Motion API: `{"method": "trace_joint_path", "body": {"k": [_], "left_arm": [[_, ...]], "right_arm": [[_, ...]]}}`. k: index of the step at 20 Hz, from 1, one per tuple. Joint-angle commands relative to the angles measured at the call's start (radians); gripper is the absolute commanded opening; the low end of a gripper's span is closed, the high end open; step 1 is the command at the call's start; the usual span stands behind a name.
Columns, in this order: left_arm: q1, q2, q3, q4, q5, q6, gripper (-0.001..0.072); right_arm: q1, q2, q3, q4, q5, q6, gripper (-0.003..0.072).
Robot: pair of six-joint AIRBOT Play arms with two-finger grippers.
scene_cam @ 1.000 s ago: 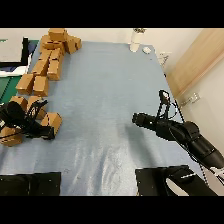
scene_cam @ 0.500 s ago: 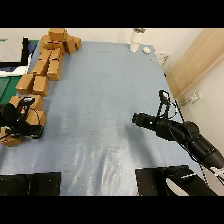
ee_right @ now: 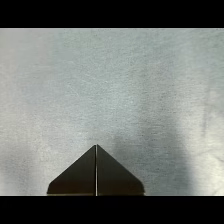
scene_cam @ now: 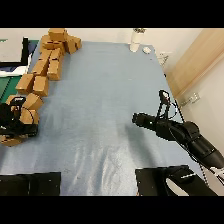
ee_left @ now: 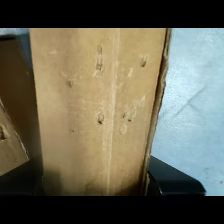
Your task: Fold the box.
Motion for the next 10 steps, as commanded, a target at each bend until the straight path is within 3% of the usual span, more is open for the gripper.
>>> {"method": "trace_joint_path", "body": {"k": [1, 4, 5, 6, 10], "left_arm": [[0.015, -0.032, 0.0, -0.044, 0.064, -0.003, 0.0423], [0.014, -0.043, 0.001, -0.079, 0.089, -0.002, 0.0438], [0.015, -0.043, 0.001, -0.076, 0.088, -0.003, 0.0624], [0.016, -0.043, 0.001, -0.071, 0.083, -0.003, 0.0701], [0.016, -0.043, 0.001, -0.034, 0.061, -0.003, 0.0701]], "right_arm": [[-0.001, 0.0, 0.001, 0.0, 0.001, 0.0, 0.0004], [-0.001, 0.0, 0.001, 0.001, 0.001, 0.0, 0.0004], [-0.001, 0.0, 0.001, 0.002, 0.001, 0.0, 0.0004], [-0.001, 0.0, 0.001, 0.002, 0.001, 0.0, 0.0005], [-0.001, 0.0, 0.001, 0.002, 0.0, 0.0, 0.0004]]}}
